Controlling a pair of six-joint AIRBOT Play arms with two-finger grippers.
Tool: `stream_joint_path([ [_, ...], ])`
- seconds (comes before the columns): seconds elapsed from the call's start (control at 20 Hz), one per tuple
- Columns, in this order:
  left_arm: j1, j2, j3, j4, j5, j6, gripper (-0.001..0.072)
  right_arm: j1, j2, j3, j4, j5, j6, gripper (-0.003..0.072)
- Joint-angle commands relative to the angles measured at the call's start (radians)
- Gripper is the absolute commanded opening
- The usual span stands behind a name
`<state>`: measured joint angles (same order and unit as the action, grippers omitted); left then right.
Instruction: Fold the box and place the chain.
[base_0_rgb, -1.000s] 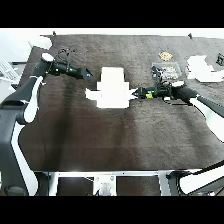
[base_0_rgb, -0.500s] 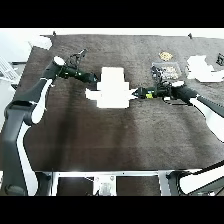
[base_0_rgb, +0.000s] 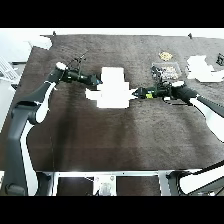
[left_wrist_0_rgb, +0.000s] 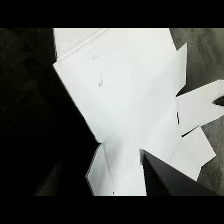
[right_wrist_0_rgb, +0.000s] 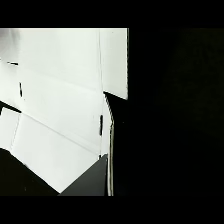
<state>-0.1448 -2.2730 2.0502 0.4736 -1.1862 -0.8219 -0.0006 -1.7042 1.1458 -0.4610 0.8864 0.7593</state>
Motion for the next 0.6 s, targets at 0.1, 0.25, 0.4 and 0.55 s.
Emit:
stream_joint_path([
  [0.1, -0.001, -0.013, 0.000, -0.061, -0.029, 0.072, 0.0525, 0.000, 0.000, 0.000, 0.000, 0.000, 0.000, 0.0010],
  [0.25, -0.001, -0.022, 0.000, -0.086, -0.039, 0.091, 0.0469, 0.001, 0.000, 0.000, 0.000, 0.000, 0.000, 0.0010],
  [0.4, -0.001, -0.043, 0.000, -0.117, -0.063, 0.095, 0.0468, 0.001, 0.000, 0.000, 0.000, 0.001, 0.000, 0.0010],
  [0.55, -0.001, -0.044, 0.001, -0.146, -0.056, 0.116, 0.0467, 0.001, 0.000, 0.000, 0.000, 0.001, 0.000, 0.0010],
])
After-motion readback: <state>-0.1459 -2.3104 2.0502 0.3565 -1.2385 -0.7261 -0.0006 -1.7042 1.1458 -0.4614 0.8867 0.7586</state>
